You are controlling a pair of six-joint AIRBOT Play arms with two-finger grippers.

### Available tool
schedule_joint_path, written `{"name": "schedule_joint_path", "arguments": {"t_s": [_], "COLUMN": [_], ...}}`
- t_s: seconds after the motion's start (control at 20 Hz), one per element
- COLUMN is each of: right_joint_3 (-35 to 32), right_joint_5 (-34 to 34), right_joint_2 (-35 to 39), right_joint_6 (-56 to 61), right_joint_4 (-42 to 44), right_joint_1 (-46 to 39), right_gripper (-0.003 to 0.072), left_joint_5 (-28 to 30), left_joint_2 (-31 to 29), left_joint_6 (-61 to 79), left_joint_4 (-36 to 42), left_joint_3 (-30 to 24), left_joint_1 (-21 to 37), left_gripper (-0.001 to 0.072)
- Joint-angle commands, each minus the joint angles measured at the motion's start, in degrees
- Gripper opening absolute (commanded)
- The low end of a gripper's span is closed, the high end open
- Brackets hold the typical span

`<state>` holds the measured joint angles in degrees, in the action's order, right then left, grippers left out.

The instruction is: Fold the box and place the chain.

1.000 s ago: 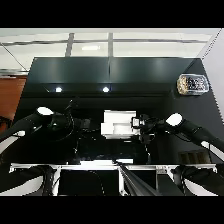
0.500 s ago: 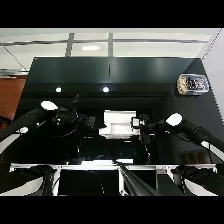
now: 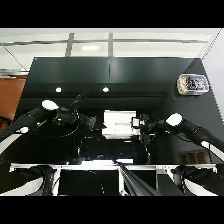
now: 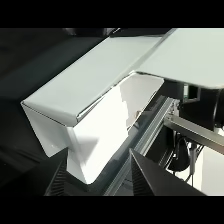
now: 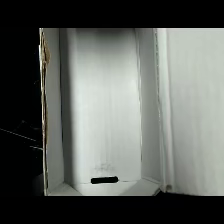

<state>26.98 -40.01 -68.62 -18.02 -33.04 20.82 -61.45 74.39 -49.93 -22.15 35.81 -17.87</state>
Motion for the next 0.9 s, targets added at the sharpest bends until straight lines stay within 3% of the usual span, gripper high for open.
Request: {"name": "schedule_joint_path", "arguments": {"t_s": [0.0,0.3,0.6,0.85], "right_joint_3": [0.00,0.00,0.00,0.00], "right_joint_5": [0.00,0.00,0.00,0.02], "right_joint_2": [-0.02,-0.02,-0.02,-0.02], "right_joint_6": [0.00,0.00,0.00,0.00], "right_joint_4": [0.00,0.00,0.00,0.00], "right_joint_1": [0.00,0.00,0.00,0.00], "right_gripper": [0.0232,0.0232,0.0232,0.0232], "left_joint_5": [2.78,9.46,10.88,10.91], "left_joint_2": [-0.02,0.00,0.13,0.15], "left_joint_6": [-3.91,-21.75,-44.76,-58.23], "left_joint_4": [-2.60,-17.99,-33.88,-45.53], "left_joint_3": [0.46,7.06,13.46,13.94], "left_joint_1": [-2.38,-11.02,-18.64,-22.73], "left_gripper": [0.0451,0.0451,0.0451,0.0451]}}
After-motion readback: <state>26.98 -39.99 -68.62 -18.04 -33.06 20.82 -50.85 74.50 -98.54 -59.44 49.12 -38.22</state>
